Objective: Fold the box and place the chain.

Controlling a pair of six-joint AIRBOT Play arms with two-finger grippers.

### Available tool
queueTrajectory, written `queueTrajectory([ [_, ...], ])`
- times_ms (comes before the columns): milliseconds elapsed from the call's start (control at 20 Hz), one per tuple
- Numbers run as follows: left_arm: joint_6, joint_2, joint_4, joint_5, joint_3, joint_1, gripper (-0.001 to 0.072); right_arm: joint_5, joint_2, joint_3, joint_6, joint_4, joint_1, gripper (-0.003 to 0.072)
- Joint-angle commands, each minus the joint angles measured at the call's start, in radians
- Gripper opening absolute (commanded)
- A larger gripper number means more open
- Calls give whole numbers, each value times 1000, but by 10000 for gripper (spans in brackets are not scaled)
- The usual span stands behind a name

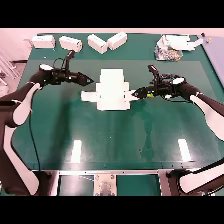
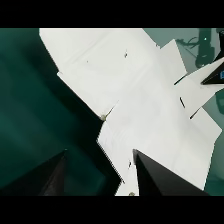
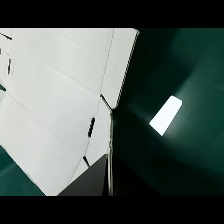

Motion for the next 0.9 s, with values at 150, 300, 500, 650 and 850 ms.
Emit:
queueTrajectory([
  [150, -138, -96, 163, -28, 158, -67, 489, 7, 0, 0, 0, 0, 1, 10],
  [300, -144, -100, 138, -34, 158, -81, 489, 7, 0, 0, 0, 0, 1, 10],
  [500, -126, -123, 39, -51, 158, -82, 489, 18, 0, 0, 0, 0, 1, 11],
  [650, -124, -147, -19, -83, 158, -82, 489, 24, 0, 0, 0, 0, 1, 11],
  [850, -109, -152, -46, -87, 158, -82, 478, 24, 0, 0, 0, 0, 1, 10],
])
